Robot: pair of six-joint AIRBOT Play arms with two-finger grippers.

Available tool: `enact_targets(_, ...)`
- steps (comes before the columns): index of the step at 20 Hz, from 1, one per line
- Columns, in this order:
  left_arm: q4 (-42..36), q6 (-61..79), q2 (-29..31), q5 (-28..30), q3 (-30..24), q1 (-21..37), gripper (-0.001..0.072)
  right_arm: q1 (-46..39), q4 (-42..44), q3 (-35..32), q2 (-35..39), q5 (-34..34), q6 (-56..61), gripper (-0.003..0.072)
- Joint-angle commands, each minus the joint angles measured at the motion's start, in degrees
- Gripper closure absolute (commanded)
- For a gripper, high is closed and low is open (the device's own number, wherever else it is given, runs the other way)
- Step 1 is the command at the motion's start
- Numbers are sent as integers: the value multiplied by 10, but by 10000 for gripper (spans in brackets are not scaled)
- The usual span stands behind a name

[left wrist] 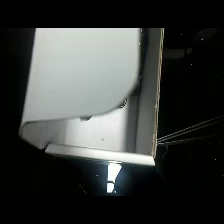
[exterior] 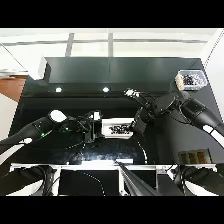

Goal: Fold the box and place the chain.

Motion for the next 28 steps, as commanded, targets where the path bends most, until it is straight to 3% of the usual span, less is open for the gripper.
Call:
enact_targets(1, 0, -1, 0, 0, 0, 0, 430, 0, 2, 28, 2, -88, 9, -10)
enact_targets(4, 0, -1, 0, 0, 0, 0, 430, -6, 2, 86, 25, -156, 23, -10)
enact_targets(7, 0, -1, 0, 0, 0, 0, 430, -25, 2, 108, 43, -146, 24, -10)
enact_targets(14, 0, -1, 0, 0, 0, 0, 430, -33, 18, 86, -24, -105, -18, -10)
enact_targets(19, 0, -1, 0, 0, 0, 0, 430, -33, 38, 60, -26, -100, -98, -10)
enact_targets(28, 0, -1, 0, 0, 0, 0, 430, -17, 14, 44, -27, -59, -116, -12)
